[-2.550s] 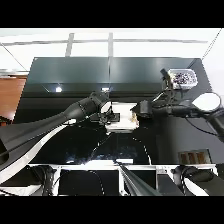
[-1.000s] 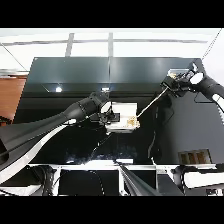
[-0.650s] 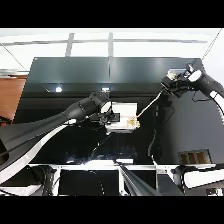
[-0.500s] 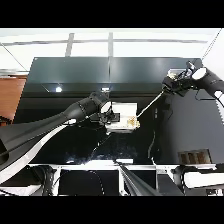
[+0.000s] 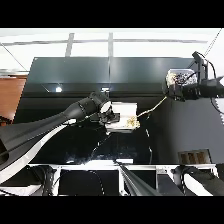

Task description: Fold the box and place the chain.

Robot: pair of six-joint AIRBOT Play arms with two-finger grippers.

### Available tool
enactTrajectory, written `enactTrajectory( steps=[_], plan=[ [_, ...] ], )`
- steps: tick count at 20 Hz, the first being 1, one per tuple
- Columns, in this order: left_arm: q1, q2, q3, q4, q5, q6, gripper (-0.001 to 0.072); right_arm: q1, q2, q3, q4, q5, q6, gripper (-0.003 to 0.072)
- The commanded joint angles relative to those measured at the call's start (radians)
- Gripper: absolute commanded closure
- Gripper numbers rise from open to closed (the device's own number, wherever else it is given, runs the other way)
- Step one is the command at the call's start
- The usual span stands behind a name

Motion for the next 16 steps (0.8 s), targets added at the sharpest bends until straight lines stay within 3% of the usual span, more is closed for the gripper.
enactTrajectory(
  steps=[1, 4, 13, 16],
  plan=[
    [0.001, 0.0, 0.0, 0.0, 0.0, 0.0, 0.0677, 0.037, 0.188, -0.1, 0.148, 0.05, -0.058, 0.0665],
    [0.001, 0.0, 0.0, 0.0, 0.0, 0.0, 0.0677, 0.073, 0.22, -0.112, 0.167, 0.103, -0.082, 0.0666],
    [0.001, 0.0, 0.0, 0.0, 0.0, 0.0, 0.0677, 0.116, 0.22, -0.114, 0.422, 0.124, -0.156, 0.0665],
    [0.001, 0.0, 0.0, 0.0, 0.0, 0.0, 0.0677, 0.17, 0.219, -0.152, 0.419, 0.032, -0.155, 0.0665]
  ],
)
